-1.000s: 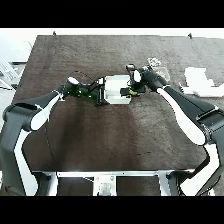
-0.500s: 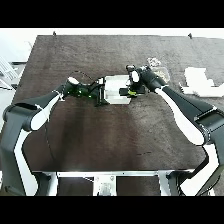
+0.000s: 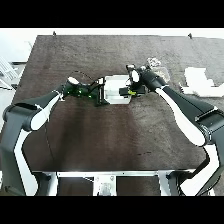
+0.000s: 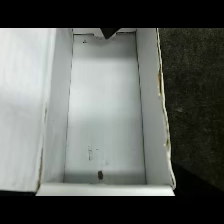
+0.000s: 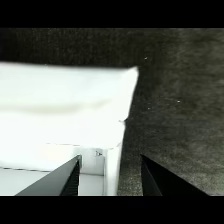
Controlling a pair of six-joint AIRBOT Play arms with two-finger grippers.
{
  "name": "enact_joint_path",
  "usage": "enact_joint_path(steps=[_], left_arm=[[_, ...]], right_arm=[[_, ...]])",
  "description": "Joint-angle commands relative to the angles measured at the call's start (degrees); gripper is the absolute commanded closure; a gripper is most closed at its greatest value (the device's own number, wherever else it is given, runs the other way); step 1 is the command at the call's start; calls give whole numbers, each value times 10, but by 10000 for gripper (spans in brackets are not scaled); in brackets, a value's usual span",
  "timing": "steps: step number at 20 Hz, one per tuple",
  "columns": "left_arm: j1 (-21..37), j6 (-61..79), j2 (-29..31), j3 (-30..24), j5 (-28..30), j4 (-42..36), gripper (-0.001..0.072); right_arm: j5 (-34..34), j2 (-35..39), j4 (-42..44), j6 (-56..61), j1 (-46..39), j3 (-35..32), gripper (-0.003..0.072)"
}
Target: Fold the box and place the chain.
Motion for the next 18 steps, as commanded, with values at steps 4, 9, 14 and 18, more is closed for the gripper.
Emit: enact_joint_path(steps=[4, 9, 14, 18], left_arm=[[0, 0, 0, 0, -1, 0, 90], [0, 0, 0, 0, -1, 0, 90], [0, 0, 0, 0, 0, 0, 90], [0, 0, 0, 0, 0, 0, 90]], right_arm=[[3, 38, 2, -5, 0, 12, 236], [3, 102, -1, -77, -10, 38, 239], [-35, 104, -7, -111, -94, 55, 284], [-106, 62, 57, -150, -181, 56, 313]])
